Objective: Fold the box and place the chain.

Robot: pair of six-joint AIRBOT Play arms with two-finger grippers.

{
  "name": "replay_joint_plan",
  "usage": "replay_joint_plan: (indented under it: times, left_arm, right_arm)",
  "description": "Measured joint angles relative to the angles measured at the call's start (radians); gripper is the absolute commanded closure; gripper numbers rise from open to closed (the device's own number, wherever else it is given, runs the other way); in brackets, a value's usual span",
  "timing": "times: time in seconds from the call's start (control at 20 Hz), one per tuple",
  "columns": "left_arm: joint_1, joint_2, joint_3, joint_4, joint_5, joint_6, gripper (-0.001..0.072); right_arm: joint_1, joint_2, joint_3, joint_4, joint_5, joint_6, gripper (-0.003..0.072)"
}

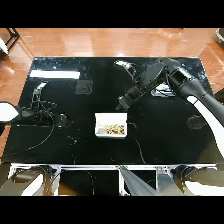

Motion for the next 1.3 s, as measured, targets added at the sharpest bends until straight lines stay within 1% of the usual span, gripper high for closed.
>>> replay_joint_plan:
  times: [0.25, 0.65, 0.95, 1.3]
  left_arm:
    - [0.004, -0.019, -0.013, -0.011, -0.005, 0.008, 0.0082]
    - [0.004, -0.054, -0.016, -0.039, -0.005, 0.010, 0.0083]
    - [0.004, -0.058, -0.016, -0.042, -0.003, 0.010, 0.0083]
    - [0.004, -0.059, -0.016, -0.042, 0.002, 0.011, 0.0083]
  right_arm:
    - [0.024, -0.014, 0.005, 0.053, -0.063, -0.135, -0.0025]
    - [0.031, -0.038, 0.006, 0.062, -0.131, -0.205, -0.0024]
    - [0.056, -0.043, 0.006, 0.053, -0.149, -0.271, -0.0016]
    - [0.119, -0.050, 0.003, -0.008, -0.147, -0.305, -0.0015]
